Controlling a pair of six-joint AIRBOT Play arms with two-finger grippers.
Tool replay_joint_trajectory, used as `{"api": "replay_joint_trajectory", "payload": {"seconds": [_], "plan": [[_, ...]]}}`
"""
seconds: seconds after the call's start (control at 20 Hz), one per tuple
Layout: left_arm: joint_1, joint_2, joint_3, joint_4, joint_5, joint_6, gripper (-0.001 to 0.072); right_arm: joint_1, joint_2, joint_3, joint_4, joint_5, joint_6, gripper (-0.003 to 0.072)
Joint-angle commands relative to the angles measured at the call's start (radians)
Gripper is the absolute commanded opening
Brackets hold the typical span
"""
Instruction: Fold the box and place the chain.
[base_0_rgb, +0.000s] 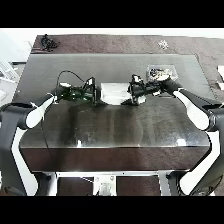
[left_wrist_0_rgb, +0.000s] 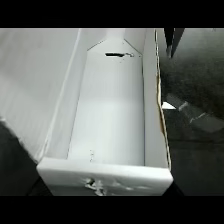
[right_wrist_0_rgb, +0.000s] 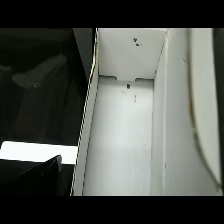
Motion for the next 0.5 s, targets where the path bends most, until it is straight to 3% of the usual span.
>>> {"api": "replay_joint_trajectory", "payload": {"seconds": [0.0, 0.25, 0.4, 0.45], "plan": [[0.000, 0.001, 0.000, 0.005, -0.013, 0.000, 0.0627, -0.047, 0.036, 0.001, -0.085, -0.007, 0.096, 0.0720], [0.000, 0.001, 0.000, 0.006, -0.013, 0.000, 0.0627, -0.157, 0.099, 0.001, -0.110, 0.058, 0.146, 0.0720], [0.000, 0.001, 0.000, 0.005, -0.013, 0.000, 0.0627, -0.191, 0.154, 0.001, -0.063, 0.174, 0.167, 0.0720], [0.000, 0.001, 0.000, 0.005, -0.013, 0.000, 0.0627, -0.191, 0.159, 0.001, -0.018, 0.241, 0.167, 0.0588]]}}
